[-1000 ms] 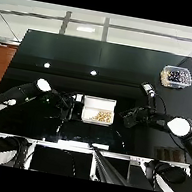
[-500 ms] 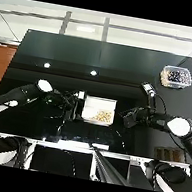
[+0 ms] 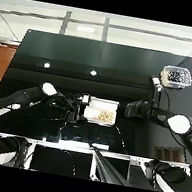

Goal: Fold the box and place the chain.

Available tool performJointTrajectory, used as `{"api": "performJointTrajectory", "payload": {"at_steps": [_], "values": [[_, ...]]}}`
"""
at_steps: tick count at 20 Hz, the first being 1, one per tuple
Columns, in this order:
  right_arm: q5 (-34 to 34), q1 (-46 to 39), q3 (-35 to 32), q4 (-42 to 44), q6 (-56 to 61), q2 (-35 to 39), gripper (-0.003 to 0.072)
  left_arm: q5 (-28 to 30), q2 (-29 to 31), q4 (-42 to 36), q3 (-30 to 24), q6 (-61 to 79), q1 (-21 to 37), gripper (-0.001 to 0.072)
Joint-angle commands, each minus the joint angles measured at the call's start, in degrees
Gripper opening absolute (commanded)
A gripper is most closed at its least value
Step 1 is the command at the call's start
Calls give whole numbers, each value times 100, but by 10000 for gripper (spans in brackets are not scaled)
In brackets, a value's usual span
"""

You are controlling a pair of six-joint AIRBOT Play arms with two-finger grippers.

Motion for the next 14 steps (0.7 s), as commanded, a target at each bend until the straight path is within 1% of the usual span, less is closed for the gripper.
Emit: {"api": "performJointTrajectory", "payload": {"at_steps": [1,3,5,6,7,9,10,13,14], "values": [[-424,-76,612,225,442,-621,651,68,-2,15,-2,13,-22,462],[-166,-76,1156,223,345,-1222,649,68,-2,15,-2,13,-22,462],[505,-76,1519,221,-157,-1655,648,72,-2,15,-2,13,-22,461],[811,-76,1602,190,-516,-1720,648,92,-2,15,-2,13,-22,461],[966,-94,1644,120,-807,-1694,648,96,-2,15,-2,13,-22,461],[1241,-173,1803,11,-907,-1646,647,107,-2,15,-2,13,-22,462],[1502,-177,1880,4,-1106,-1646,647,109,-2,15,-2,13,-22,461],[2236,-44,1871,-72,-2074,-1685,647,109,-2,15,-2,13,-22,462],[2284,70,1836,-146,-2516,-1696,647,109,-2,15,-2,13,-22,462]]}}
